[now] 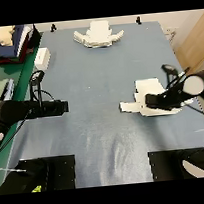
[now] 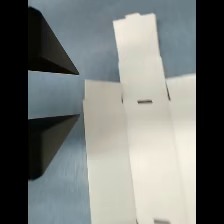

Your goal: Fold the box.

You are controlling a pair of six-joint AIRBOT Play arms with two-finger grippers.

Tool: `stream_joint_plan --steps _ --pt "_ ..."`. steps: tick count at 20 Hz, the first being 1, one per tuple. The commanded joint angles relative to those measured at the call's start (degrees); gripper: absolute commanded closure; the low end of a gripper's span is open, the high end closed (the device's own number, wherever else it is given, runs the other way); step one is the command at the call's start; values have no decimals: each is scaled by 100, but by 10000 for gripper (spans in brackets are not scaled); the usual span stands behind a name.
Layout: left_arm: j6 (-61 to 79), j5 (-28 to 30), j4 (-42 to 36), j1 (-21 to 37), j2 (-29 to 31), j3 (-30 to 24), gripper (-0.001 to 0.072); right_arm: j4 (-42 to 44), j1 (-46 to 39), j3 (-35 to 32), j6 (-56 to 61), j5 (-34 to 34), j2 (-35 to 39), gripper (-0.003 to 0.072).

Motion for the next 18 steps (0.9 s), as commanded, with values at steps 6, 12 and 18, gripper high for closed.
stream_joint_plan --steps 6,12,18 --pt "7 699 -103 -2 2 0 693 -730 -3926 1143 -2992 769 -1209 306" --pt "7 931 -103 -2 -2 0 693 273 -5075 1257 -4295 293 -2697 308" --pt "7 927 -120 -2 -2 0 693 1578 -5167 1600 -5287 608 -3193 308"
